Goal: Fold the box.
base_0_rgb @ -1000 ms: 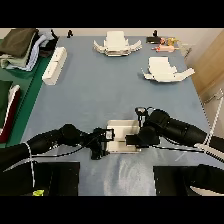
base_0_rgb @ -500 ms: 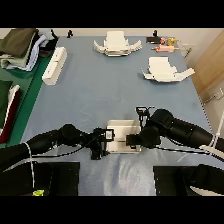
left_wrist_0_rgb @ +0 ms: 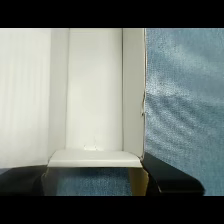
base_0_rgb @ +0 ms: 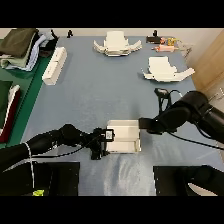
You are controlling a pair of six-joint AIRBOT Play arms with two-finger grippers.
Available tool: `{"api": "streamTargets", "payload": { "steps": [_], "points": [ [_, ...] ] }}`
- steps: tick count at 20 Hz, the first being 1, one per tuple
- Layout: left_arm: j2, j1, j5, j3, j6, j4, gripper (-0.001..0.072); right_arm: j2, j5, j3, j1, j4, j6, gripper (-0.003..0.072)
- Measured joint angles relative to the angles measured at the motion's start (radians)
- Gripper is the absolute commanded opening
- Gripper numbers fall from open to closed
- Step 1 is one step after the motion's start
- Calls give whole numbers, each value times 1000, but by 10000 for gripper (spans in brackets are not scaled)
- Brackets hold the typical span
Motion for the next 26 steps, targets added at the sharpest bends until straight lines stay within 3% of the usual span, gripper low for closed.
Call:
{"api": "streamTargets", "payload": {
  "steps": [4,8,14,21,26],
  "points": [
    [0,0,0,0,0,0,472,-99,0,5,-240,126,-221,10],
    [0,0,0,0,0,0,472,-296,18,7,-434,434,-513,10],
    [0,0,0,0,0,0,472,-533,-71,26,-498,853,-880,4],
    [0,0,0,0,0,0,472,-492,-136,6,-397,965,-1175,4],
    [0,0,0,0,0,0,472,-350,-40,-47,-265,917,-1292,4]
  ]
}}
